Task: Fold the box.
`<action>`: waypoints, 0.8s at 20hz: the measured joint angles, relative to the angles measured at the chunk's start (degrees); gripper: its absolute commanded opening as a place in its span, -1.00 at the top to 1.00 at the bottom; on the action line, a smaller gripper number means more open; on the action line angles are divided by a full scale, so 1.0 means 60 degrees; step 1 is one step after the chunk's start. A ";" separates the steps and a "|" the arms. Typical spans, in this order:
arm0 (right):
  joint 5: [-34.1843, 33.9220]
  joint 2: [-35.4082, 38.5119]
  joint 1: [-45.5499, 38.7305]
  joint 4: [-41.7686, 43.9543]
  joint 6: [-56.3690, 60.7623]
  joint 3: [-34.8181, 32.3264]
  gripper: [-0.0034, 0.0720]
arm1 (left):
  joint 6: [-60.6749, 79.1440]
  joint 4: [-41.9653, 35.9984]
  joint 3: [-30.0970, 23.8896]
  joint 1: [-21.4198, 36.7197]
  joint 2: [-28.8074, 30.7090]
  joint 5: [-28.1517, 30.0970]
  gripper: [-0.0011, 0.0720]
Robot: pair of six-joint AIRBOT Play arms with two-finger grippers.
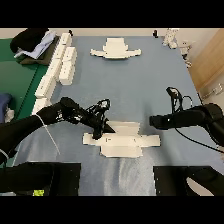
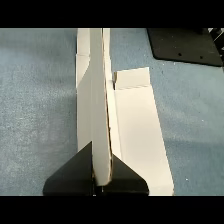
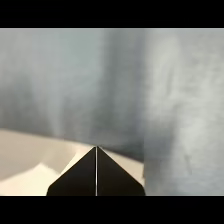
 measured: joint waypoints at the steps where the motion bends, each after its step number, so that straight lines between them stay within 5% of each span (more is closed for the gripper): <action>1: -0.0237 0.0215 0.0408 0.0098 -0.0131 -0.0022 0.90 | 0.0000 0.0004 0.0000 0.0000 0.0000 0.0000 0.93; 4: -0.0623 0.0867 0.2084 0.0266 -0.0718 -0.0222 0.90 | 0.0000 0.0004 0.0000 0.0000 0.0000 -0.0004 0.93; 5: -0.0692 0.1042 0.2761 0.0288 -0.1064 -0.0310 0.63 | 0.0000 0.0004 0.0000 0.0000 0.0000 -0.0004 0.93; 6: -0.0736 0.1173 0.3523 0.0306 -0.1559 -0.0397 -0.26 | 0.0000 0.0004 0.0000 0.0000 0.0000 -0.0004 0.93; 7: -0.0739 0.1231 0.4215 0.0284 -0.2073 -0.0470 -0.69 | 0.0000 0.0004 0.0000 0.0000 0.0000 0.0000 0.93; 11: -0.0160 0.0845 0.6288 -0.0878 -0.3595 -0.0648 -0.69 | 0.0000 0.0004 0.0000 0.0000 0.0000 0.0000 0.93; 16: 0.0790 -0.0229 0.7122 -0.1923 -0.4182 -0.0703 -0.64 | 0.0000 0.0000 0.0000 0.0000 0.0000 0.0000 0.93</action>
